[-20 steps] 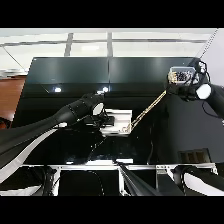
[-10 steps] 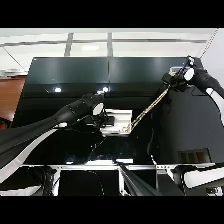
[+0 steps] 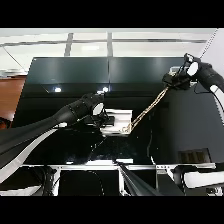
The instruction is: Fold the box and place the chain.
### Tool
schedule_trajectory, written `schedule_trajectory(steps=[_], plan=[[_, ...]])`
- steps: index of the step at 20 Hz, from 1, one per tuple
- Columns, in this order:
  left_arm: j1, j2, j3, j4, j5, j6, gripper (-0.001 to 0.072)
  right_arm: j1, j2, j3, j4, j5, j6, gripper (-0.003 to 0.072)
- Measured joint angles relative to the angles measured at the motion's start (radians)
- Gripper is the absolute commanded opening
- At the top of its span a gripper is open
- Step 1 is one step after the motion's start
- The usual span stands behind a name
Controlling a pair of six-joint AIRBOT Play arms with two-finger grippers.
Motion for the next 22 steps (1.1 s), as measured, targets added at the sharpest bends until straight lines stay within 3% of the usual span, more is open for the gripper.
schedule_trajectory(steps=[8, 12, 16, 22], plan=[[0.0, 0.0, 0.0, 0.0, 0.001, 0.0, 0.003, 0.12, 0.536, -0.038, 0.006, 0.214, -0.165, 0.0013], [0.0, 0.0, 0.0, 0.0, 0.0, 0.0, 0.003, 0.143, 0.742, -0.04, 0.061, 0.29, -0.178, 0.0013], [0.0, 0.0, 0.0, 0.0, 0.0, 0.0, 0.003, 0.149, 0.851, -0.037, 0.148, 0.342, -0.182, 0.0013], [0.0, 0.0, 0.0, 0.0, -0.001, 0.001, 0.003, 0.151, 0.887, -0.035, 0.328, 0.373, -0.188, 0.0014]])
